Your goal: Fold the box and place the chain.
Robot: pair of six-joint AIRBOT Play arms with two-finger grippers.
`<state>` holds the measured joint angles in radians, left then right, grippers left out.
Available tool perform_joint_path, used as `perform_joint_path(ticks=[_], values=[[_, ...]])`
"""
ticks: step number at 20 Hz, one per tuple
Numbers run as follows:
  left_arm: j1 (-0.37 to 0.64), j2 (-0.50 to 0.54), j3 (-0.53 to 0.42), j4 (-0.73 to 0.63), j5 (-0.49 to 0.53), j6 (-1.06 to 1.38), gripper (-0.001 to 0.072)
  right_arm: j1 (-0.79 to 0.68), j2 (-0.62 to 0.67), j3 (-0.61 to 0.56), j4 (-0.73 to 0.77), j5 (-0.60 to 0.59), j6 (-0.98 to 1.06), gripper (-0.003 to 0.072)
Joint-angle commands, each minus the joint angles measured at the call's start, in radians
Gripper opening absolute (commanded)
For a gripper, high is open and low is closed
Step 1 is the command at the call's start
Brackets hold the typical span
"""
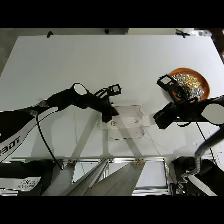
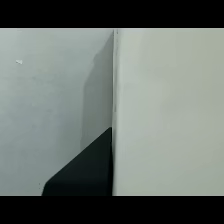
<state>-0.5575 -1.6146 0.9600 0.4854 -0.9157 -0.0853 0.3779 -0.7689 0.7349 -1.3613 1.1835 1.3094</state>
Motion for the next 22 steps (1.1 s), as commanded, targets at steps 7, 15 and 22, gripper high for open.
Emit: perform_joint_path(ticks=[7, 15, 22], values=[[-0.005, -0.022, 0.000, -0.042, 0.058, 0.066, 0.0005, 0.000, 0.001, 0.001, -0.001, -0.022, -0.009, 0.0337], [-0.005, -0.022, 0.000, 0.050, 0.051, 0.066, 0.0005, 0.000, 0.001, 0.001, -0.005, -0.022, -0.013, 0.0337], [-0.005, -0.022, 0.000, 0.051, 0.056, 0.066, 0.0009, 0.000, 0.001, 0.001, -0.004, -0.019, -0.160, 0.0338]])
